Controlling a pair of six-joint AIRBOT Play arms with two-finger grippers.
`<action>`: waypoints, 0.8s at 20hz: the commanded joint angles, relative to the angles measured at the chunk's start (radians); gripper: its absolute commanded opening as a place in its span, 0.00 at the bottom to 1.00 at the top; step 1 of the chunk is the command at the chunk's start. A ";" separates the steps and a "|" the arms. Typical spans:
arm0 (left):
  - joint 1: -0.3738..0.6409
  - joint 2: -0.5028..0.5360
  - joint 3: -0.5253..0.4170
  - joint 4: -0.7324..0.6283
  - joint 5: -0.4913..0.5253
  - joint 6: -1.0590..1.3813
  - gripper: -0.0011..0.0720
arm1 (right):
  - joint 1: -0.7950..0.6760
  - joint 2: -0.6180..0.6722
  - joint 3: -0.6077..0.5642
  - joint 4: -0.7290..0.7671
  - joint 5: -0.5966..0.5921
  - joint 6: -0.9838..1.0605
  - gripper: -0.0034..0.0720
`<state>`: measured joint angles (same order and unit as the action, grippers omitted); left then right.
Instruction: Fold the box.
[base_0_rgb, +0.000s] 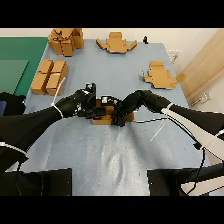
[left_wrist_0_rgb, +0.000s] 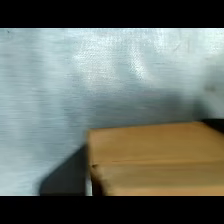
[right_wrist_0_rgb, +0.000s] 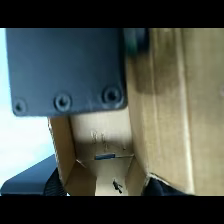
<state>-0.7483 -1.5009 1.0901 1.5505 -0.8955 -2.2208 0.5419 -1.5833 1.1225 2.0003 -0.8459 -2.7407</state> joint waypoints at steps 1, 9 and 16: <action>-0.006 -0.010 0.005 -0.039 0.045 -0.018 0.03 | 0.001 -0.001 0.000 0.002 0.000 -0.001 0.07; -0.003 -0.009 0.019 -0.047 0.047 0.014 0.66 | 0.001 -0.001 0.000 0.001 -0.001 -0.001 0.07; 0.031 -0.013 0.019 -0.010 0.013 0.014 0.44 | 0.001 -0.001 0.000 0.001 -0.001 -0.001 0.07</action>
<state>-0.7307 -1.5116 1.1084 1.5196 -0.8665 -2.2074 0.5423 -1.5833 1.1225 2.0014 -0.8459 -2.7426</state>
